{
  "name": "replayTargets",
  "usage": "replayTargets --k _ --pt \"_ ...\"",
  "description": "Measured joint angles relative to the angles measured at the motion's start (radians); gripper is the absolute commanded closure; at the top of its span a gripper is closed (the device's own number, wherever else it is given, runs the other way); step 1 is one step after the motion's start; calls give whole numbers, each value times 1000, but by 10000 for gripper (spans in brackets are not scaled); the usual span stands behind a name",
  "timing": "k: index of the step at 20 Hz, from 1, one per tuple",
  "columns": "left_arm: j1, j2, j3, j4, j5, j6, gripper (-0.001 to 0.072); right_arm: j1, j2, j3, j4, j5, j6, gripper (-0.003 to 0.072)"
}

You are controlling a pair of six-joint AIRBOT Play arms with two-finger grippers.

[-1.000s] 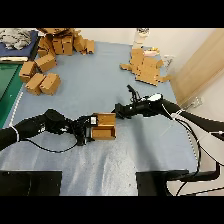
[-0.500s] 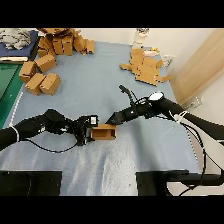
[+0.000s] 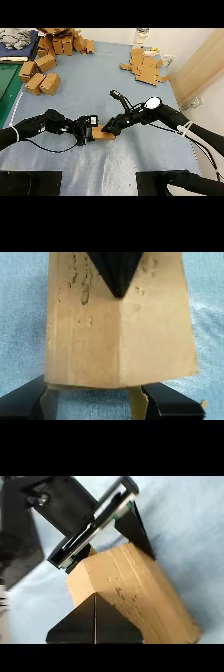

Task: Fold the box.

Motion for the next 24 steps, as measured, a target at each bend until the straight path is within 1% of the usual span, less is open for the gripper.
replayTargets --k 4,10,12,14,18,19,20,24 --pt "0 0 0 0 0 0 232 74 80 -33 -80 -145 -32 686" --pt "0 0 0 0 0 0 232 170 256 -179 -222 -416 -83 684" --pt "0 0 0 0 0 0 232 191 286 -205 -239 -476 -137 683" --pt "0 0 0 0 0 0 232 217 301 -219 -243 -518 -208 683" --pt "0 0 0 0 0 0 232 248 300 -230 -246 -558 -309 682" --pt "0 0 0 0 0 0 232 251 299 -232 -248 -559 -322 649" --pt "0 0 0 0 0 0 232 254 297 -232 -247 -563 -333 591" --pt "0 0 0 0 0 0 232 259 289 -235 -247 -552 -379 582"
